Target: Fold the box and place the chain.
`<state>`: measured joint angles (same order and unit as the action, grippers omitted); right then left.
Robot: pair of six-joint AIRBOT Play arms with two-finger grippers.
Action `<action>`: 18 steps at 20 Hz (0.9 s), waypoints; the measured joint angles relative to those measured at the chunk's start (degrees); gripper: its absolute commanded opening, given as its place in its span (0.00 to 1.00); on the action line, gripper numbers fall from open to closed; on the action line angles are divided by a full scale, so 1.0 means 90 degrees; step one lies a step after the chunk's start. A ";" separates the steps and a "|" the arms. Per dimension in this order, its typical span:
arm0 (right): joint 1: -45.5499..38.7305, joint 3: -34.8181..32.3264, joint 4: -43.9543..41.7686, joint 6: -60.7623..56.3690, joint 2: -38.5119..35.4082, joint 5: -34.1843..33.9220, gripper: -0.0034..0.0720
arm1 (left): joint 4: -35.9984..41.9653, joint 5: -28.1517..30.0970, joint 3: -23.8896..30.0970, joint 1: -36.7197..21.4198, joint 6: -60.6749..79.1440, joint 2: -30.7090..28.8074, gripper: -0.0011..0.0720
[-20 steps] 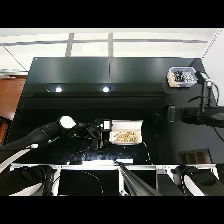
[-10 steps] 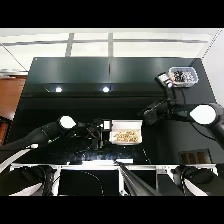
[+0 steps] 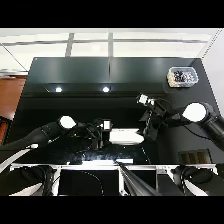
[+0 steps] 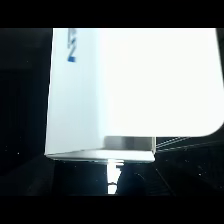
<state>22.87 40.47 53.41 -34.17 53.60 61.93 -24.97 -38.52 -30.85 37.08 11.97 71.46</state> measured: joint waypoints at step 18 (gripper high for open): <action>0.0046 -0.0345 -0.0151 0.0323 0.0015 0.0070 0.98 | -0.0002 -0.0002 0.0000 0.0000 0.0000 0.0000 0.57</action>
<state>23.29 37.36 52.05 -31.27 53.74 62.57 -24.99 -38.54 -30.85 37.08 11.97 71.46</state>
